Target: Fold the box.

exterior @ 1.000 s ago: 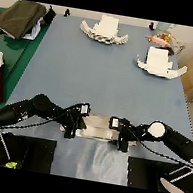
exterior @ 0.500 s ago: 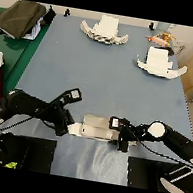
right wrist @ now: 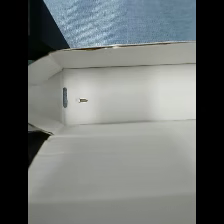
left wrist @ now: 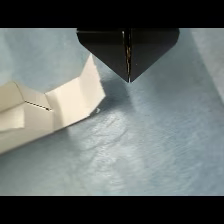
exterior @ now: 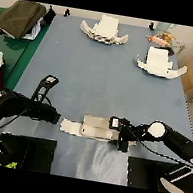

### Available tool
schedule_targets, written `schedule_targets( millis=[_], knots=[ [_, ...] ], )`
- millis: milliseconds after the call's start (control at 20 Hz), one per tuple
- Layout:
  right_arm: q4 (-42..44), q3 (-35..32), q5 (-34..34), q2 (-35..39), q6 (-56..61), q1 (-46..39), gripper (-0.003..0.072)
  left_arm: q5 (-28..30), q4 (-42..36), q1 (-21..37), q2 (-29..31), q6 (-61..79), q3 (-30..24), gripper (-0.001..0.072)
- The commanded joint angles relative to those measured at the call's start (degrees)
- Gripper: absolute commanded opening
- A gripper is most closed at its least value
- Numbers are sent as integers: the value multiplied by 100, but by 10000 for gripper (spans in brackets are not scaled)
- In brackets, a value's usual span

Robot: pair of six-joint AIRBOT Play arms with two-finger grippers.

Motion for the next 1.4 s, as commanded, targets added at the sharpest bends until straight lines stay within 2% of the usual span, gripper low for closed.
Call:
schedule_targets(
  millis=[0, 150, 400, 550, 700, 900, 1000, 1150, 1350],
  knots=[
    [4, 2, 0, 4, 4, -2, 483, 46, -603, 669, 20, -87, -260, 14],
    [2, 2, 0, 4, 4, -2, 483, 118, -1633, 1078, -199, 715, -546, 14],
    [4, 2, 0, 4, 4, -2, 483, 188, -3307, 942, -1034, 1904, -820, 14],
    [4, 2, 0, 4, 4, -2, 483, 481, -3595, 614, -1294, 1967, -824, 15],
    [2, 2, 0, 4, 2, -2, 483, 866, -3648, 236, -1296, 1965, -813, 16],
    [2, 2, 0, 4, 4, -2, 483, 892, -3648, 188, -1296, 1963, -811, 27],
    [4, 2, 0, 4, 4, -2, 483, 828, -3652, 188, -1296, 1945, -809, 603],
    [2, 2, 0, 4, 4, -2, 483, 828, -3648, 190, -1296, 1856, -800, 459],
    [2, 2, 0, 4, 4, -2, 483, 793, -3648, 188, -1296, 1856, -660, 460]
  ],
)
